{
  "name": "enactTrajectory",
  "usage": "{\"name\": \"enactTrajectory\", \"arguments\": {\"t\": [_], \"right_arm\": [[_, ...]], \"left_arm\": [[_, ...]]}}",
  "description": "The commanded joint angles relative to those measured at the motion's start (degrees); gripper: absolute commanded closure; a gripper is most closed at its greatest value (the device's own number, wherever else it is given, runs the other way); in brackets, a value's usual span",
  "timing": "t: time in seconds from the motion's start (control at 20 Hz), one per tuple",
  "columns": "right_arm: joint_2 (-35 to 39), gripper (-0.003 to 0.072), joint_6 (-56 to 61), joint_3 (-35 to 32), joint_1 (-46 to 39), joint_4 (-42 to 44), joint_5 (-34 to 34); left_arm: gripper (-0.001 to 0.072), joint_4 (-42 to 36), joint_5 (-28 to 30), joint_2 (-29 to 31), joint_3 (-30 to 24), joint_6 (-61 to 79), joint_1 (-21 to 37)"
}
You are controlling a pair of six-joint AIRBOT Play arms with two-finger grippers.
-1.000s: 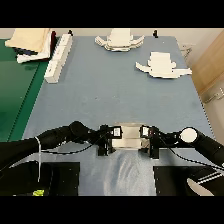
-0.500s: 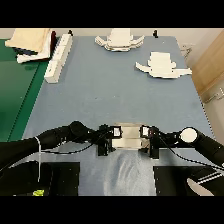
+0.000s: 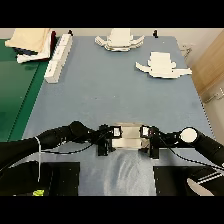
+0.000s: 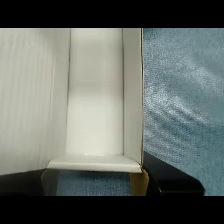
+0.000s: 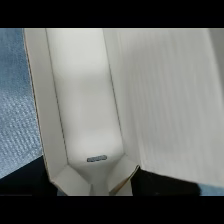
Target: Fold the box.
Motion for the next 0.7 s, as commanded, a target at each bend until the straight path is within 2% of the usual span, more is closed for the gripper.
{"name": "enactTrajectory", "arguments": {"t": [0.0, 0.25, 0.3, 0.4, 0.55, 0.65], "right_arm": [[0.04, 0.0173, 0.00, -0.04, 0.04, 0.00, 0.02], [0.04, 0.0156, 0.00, -0.04, 0.02, -0.07, -0.76], [0.07, -0.0034, -0.04, 0.04, 0.04, 0.66, -1.14], [0.90, -0.0034, -0.17, 1.31, 0.04, 1.44, 1.57], [4.94, -0.0034, 0.59, 2.27, 0.02, -2.69, 4.48], [7.85, -0.0034, 7.58, 2.29, 0.02, -7.58, 6.27]], "left_arm": [[0.0250, -0.02, 0.02, -0.02, 0.07, 0.00, 0.04], [0.0250, -0.02, 0.02, -0.02, 0.07, 0.00, 0.04], [0.0250, -0.02, 0.02, -0.04, 0.07, 0.00, 0.04], [0.0250, -0.02, 0.00, -0.02, 0.07, 0.00, 0.04], [0.0250, -0.02, 0.00, -0.04, 0.07, 0.00, 0.04], [0.0250, -0.02, 0.00, -0.02, 0.07, 0.00, 0.04]]}}
